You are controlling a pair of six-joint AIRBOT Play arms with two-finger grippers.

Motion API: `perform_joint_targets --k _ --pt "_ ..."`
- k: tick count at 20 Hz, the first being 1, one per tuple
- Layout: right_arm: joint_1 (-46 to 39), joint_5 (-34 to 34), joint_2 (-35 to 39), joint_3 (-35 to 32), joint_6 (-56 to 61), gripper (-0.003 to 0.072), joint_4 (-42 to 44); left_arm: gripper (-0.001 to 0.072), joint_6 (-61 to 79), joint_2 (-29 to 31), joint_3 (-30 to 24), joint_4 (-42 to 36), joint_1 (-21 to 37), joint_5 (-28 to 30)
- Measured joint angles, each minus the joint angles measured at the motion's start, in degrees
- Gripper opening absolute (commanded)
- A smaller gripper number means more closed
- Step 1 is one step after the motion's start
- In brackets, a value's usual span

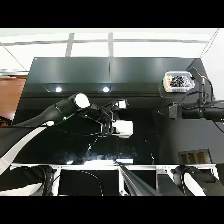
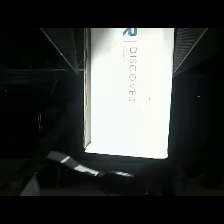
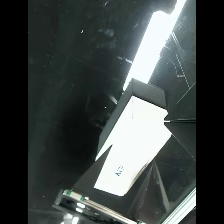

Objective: Fold the box and place the chain.

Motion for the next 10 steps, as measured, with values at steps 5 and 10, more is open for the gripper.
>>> perform_joint_targets --k 5,10 --pt "0.0 -0.24 0.0 0.0 -0.04 0.0013 -0.02 0.071 -0.11 -0.57 0.0 0.94 -0.13 -0.28" --pt "0.0 -0.37 0.0 0.0 -0.04 0.0013 -0.04 0.071 -2.01 -1.88 0.02 3.08 -1.75 1.22"
